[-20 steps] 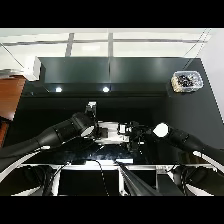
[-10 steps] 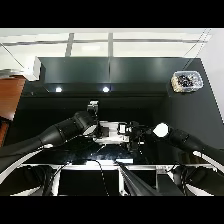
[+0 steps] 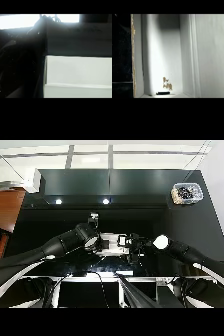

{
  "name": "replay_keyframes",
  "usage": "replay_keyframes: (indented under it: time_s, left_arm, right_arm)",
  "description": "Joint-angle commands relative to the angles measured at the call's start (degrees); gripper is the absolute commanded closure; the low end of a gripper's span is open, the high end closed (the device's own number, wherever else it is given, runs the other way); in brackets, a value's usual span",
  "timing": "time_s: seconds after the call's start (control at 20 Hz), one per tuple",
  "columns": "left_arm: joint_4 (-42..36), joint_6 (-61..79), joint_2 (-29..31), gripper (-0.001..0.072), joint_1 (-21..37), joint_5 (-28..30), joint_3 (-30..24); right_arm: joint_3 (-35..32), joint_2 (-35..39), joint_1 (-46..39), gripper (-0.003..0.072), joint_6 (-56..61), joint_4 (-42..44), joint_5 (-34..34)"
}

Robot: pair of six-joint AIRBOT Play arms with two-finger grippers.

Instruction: Fold the box and place the chain.

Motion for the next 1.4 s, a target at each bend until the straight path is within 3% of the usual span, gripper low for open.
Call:
replay_keyframes:
  time_s: [0.0, 0.2, 0.25, 0.3, 0.6, 0.65, 0.75, 0.85, 1.1, 1.2, 1.35]
  left_arm:
    - [-0.1, 0.0, -0.1, 0.0446, 0.0, -0.2, 0.0]
    - [-1.0, 0.0, -0.1, 0.052, 0.0, 0.0, 0.0]
    - [-1.0, 0.0, -0.1, 0.0628, 0.0, 0.0, 0.0]
    - [-1.0, 0.2, -0.1, 0.0679, 0.0, 0.2, 0.0]
    - [-1.6, 0.2, -0.1, 0.0675, 0.0, 0.1, 0.1]
    - [-1.6, 0.2, -0.1, 0.0619, 0.0, -0.1, 0.1]
    - [-1.3, -0.1, -0.1, 0.0331, 0.0, -1.9, 0.4]
    - [-0.4, -0.1, 0.0, 0.0175, 0.0, -4.8, 1.0]
    - [0.2, -0.4, -0.1, 0.0169, 0.0, -4.9, 1.0]
    - [0.1, -0.4, -0.1, 0.0296, 0.0, -4.1, 1.0]
    - [0.2, -0.4, -0.2, 0.0325, 0.0, -3.6, 1.0]
  right_arm:
    - [0.0, 0.0, 0.0, 0.0276, 0.0, 0.0, 0.0]
    - [0.0, 0.0, 0.0, 0.0276, 0.0, 0.0, 0.0]
    - [0.0, 0.0, 0.0, 0.0276, 0.0, 0.0, 0.0]
    - [0.0, 0.0, 0.0, 0.0276, 0.0, 0.0, 0.0]
    - [0.0, 0.0, 0.0, 0.0276, 0.0, 0.0, 0.0]
    - [0.0, 0.0, 0.0, 0.0276, 0.0, 0.0, 0.0]
    - [0.0, 0.0, 0.0, 0.0276, 0.0, 0.0, 0.0]
    - [0.0, 0.0, 0.0, 0.0276, 0.0, 0.0, 0.0]
    - [0.0, 0.0, 0.0, 0.0276, 0.0, 0.0, 0.0]
    - [0.0, 0.0, 0.0, 0.0276, 0.0, 0.0, 0.0]
    - [0.0, 0.0, 0.0, 0.0276, 0.0, 0.0, 0.0]
